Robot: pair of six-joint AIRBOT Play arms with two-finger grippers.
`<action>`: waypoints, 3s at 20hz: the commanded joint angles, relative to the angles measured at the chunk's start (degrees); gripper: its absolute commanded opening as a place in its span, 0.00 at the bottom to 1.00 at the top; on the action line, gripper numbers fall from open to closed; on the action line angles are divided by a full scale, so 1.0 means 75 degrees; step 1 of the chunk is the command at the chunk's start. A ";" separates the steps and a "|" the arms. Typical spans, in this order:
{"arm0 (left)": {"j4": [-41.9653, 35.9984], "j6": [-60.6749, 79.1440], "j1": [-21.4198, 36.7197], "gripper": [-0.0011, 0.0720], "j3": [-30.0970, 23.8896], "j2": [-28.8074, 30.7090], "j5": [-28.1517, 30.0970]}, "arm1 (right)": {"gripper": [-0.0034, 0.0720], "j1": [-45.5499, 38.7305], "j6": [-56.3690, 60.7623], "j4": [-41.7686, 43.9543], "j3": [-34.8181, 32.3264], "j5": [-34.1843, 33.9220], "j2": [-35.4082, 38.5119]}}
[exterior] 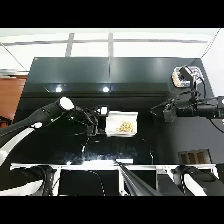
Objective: Fold the box and place the chain.
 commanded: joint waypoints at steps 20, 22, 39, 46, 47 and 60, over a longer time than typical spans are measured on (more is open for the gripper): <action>-0.0009 -0.0227 -0.0423 0.68 0.0012 -0.0015 0.0431 | 0.99 0.1958 0.0682 -0.0662 -0.0032 -0.3343 -0.1078; -0.0009 -0.0227 -0.0423 0.68 0.0012 -0.0015 0.0425 | 0.97 0.2122 0.0347 -0.0828 0.0137 -0.3413 -0.1702; -0.0012 -0.0227 -0.0423 0.68 0.0012 -0.0015 0.0393 | 0.93 0.2398 -0.3966 -0.0629 0.0131 -0.0659 -0.1973; -0.0012 -0.0224 -0.0423 0.68 0.0012 -0.0015 0.0396 | 0.69 0.2894 -0.4505 -0.0959 -0.0189 -0.1419 -0.1979; -0.0012 -0.0224 -0.0423 0.68 0.0012 -0.0015 0.0393 | 0.69 0.2891 -0.4503 -0.0956 -0.0189 -0.1437 -0.1979; -0.0012 -0.0224 -0.0423 0.68 0.0012 -0.0015 0.0361 | 0.37 0.2891 -0.4476 -0.0947 -0.0187 -0.1413 -0.1979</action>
